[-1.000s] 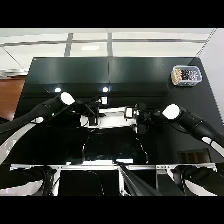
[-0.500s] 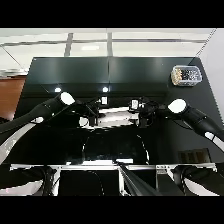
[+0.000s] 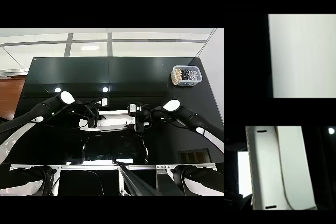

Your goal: Fold the box and place the chain.

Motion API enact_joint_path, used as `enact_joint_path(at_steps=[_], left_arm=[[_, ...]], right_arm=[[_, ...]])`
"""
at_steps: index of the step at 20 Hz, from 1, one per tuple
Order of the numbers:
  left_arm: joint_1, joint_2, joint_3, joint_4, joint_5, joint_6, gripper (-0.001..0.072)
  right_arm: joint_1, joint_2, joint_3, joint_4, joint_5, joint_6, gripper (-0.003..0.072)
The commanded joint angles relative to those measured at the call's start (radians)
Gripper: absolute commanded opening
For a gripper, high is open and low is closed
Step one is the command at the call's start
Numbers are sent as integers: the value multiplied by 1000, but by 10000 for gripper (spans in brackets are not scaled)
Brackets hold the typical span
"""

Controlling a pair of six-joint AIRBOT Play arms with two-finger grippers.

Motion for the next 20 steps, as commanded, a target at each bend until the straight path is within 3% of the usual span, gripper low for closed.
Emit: enact_joint_path(at_steps=[1, 18, 20], left_arm=[[0, 1, 2, -3, 0, 2, 27], [0, 1, 2, -3, 0, 1, 27], [0, 1, 2, -3, 0, 2, 27]], right_arm=[[19, -39, -2, 4, 18, -11, 662], [26, -58, -6, -111, -33, 82, 660], [36, -60, -6, -153, -43, 112, 599]])
